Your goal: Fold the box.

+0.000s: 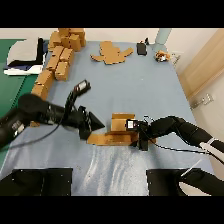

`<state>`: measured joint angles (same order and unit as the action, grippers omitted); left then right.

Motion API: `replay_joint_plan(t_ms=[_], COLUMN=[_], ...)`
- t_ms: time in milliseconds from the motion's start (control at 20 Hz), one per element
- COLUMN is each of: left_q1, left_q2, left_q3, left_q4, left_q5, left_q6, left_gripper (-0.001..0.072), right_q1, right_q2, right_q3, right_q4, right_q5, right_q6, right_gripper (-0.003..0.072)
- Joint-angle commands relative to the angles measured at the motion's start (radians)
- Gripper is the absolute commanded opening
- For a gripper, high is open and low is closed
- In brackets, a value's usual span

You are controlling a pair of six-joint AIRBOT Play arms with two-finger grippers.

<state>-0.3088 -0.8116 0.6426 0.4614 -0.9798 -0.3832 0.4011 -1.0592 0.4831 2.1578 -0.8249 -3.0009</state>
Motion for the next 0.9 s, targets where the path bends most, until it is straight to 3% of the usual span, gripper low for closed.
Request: replay_joint_plan(t_ms=[0,50,100,300,550,850], left_q1=[-0.114,-0.136,-0.153,-0.202,-0.243,-0.243], left_q2=[0.138,0.133,0.116,-0.027,-0.241,-0.374], left_q3=[-0.139,-0.173,-0.203,-0.219,-0.139,-0.037], left_q4=[0.106,0.106,0.106,0.104,0.108,0.107], left_q5=[0.210,0.237,0.278,0.338,0.345,0.344], left_q6=[0.143,0.201,0.229,0.238,0.299,0.298], left_gripper=[0.0044,0.0457,0.0702,0.0703,0.0702,0.0702], right_q1=[0.000,0.000,0.000,0.000,0.000,0.000], right_q2=[0.001,0.001,0.001,0.001,0.001,0.001], right_q3=[0.000,0.000,0.000,0.000,0.000,0.000], right_q4=[0.000,0.000,0.000,0.000,0.000,0.000], right_q5=[0.000,0.000,0.000,0.000,0.000,0.000], right_q6=[0.000,0.000,0.000,0.000,0.000,0.000], right_gripper=[0.0477,0.0476,0.0476,0.0476,0.0477,0.0476])
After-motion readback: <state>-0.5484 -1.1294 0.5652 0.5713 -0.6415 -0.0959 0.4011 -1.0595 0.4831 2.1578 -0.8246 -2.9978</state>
